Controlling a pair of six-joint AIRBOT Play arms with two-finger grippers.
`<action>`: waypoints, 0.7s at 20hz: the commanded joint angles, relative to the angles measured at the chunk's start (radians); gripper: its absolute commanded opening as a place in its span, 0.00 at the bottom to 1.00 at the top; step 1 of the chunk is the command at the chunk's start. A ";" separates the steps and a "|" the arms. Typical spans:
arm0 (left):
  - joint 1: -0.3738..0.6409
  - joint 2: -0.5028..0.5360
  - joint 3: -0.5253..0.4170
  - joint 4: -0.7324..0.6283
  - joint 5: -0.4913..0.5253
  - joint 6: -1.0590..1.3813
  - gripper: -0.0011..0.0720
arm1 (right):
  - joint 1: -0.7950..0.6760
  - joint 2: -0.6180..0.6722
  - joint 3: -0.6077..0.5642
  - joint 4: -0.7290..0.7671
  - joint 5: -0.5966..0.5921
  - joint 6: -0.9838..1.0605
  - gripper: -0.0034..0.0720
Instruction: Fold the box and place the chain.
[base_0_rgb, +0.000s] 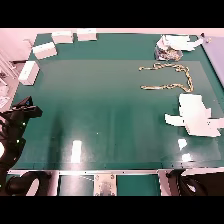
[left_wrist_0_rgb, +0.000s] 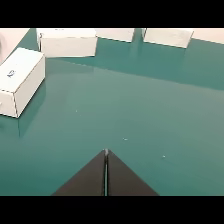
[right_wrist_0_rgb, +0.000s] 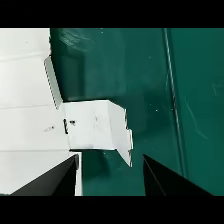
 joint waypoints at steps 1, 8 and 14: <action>0.001 0.001 -0.001 0.000 0.000 0.000 0.04 | 0.004 -0.047 0.023 -0.010 0.007 0.001 0.71; 0.001 0.001 -0.001 0.000 0.000 0.000 0.04 | 0.017 -0.153 0.023 0.100 0.019 -0.029 0.71; 0.001 0.001 -0.001 0.000 0.000 0.000 0.04 | 0.017 -0.219 0.023 0.090 0.033 -0.029 0.71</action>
